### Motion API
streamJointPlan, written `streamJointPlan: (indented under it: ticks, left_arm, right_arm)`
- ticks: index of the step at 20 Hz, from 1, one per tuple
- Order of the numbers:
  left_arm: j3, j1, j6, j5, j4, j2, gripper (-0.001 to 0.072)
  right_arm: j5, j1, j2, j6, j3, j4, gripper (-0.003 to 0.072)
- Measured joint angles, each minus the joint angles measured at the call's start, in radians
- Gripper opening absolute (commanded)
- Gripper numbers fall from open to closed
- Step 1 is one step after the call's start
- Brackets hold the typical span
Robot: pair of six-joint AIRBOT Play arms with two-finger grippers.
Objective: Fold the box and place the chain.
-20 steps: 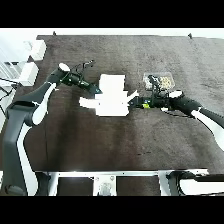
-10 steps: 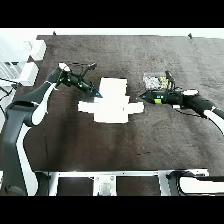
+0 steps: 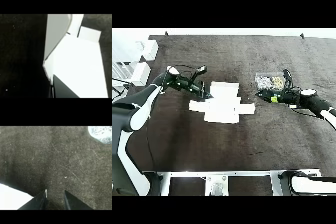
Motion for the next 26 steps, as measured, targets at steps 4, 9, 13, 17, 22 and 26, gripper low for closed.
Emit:
streamJointPlan:
  ticks: [4,9,13,17,22,26]
  left_arm:
    - [-0.093,0.001,0.108,0.091,-0.034,0.02,0.0014]
    - [-0.145,0.002,0.201,0.141,-0.098,0.026,0.0014]
    - [-0.155,0.001,0.241,0.179,-0.125,0.027,0.0014]
    - [-0.158,0.001,0.265,0.182,-0.131,0.027,0.0015]
    - [-0.158,0.001,0.273,0.149,-0.107,0.028,0.0019]
    - [-0.158,0.001,0.276,0.131,-0.088,0.028,0.0019]
  right_arm:
    - [0.0,-0.001,0.0,-0.013,0.0,-0.001,0.0277]
    - [-0.001,-0.001,0.0,-0.024,0.0,-0.002,0.0277]
    - [-0.001,-0.001,0.0,-0.027,0.0,-0.002,0.0277]
    - [-0.001,-0.001,0.0,-0.027,0.0,-0.002,0.0277]
    - [-0.001,-0.001,0.0,-0.043,0.0,-0.002,0.0278]
    - [-0.002,-0.001,0.0,-0.132,0.0,-0.001,0.0279]
